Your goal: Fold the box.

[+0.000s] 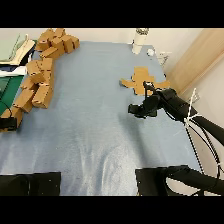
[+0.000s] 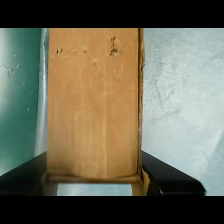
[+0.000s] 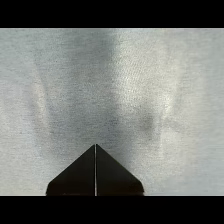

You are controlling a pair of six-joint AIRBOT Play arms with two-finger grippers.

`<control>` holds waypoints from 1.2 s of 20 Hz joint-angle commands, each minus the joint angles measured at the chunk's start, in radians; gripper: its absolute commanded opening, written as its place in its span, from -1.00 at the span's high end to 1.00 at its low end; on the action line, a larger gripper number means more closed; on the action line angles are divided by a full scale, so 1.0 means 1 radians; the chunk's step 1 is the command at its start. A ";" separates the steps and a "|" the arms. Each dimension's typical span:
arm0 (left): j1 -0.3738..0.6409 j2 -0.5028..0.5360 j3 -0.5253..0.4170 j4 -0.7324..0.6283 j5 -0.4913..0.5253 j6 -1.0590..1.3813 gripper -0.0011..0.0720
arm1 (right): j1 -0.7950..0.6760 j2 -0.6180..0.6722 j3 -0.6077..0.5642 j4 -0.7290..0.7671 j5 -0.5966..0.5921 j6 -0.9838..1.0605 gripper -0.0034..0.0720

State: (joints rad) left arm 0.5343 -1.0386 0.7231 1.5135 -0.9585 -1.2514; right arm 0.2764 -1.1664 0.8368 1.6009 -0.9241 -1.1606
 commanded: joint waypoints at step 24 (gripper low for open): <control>-0.285 -0.001 0.290 -0.393 -0.347 -0.033 0.93 | 0.000 -0.056 0.050 0.228 0.014 -0.161 0.90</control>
State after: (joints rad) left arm 0.3946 -1.0382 0.9909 1.2709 -1.3773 -1.2720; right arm 0.2764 -1.1912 0.8577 1.7424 -0.9184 -1.2526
